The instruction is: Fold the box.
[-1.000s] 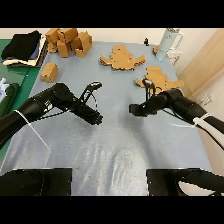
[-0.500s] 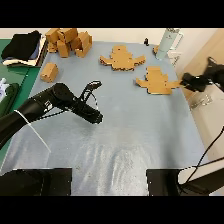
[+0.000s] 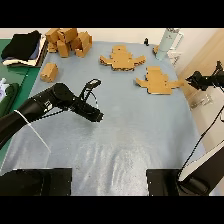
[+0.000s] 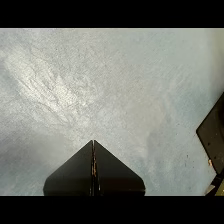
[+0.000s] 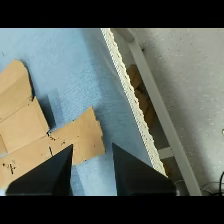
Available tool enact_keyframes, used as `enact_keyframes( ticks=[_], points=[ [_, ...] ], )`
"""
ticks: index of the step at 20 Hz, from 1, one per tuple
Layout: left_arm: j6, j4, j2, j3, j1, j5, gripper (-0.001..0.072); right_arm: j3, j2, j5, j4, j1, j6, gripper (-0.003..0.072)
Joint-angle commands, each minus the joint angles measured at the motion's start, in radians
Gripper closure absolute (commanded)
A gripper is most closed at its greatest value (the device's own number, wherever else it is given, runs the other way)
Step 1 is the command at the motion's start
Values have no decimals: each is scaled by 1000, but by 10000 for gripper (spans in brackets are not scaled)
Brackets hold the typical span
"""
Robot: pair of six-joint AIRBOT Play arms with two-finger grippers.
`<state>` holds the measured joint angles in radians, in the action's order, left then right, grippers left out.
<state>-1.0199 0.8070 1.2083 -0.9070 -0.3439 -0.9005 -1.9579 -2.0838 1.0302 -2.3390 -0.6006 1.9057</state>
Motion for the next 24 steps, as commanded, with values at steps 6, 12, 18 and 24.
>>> enact_keyframes(
  ticks=[6,12,18,24],
  points=[
    [0,1,0,0,1,4,697,-52,-74,44,-22,21,42,328],
    [1,1,0,0,1,11,697,-52,-74,43,-22,40,68,407],
    [2,1,0,0,1,12,697,-52,-65,85,-30,62,114,684],
    [1,0,0,0,1,20,697,10,88,231,-39,110,180,689]
  ],
)
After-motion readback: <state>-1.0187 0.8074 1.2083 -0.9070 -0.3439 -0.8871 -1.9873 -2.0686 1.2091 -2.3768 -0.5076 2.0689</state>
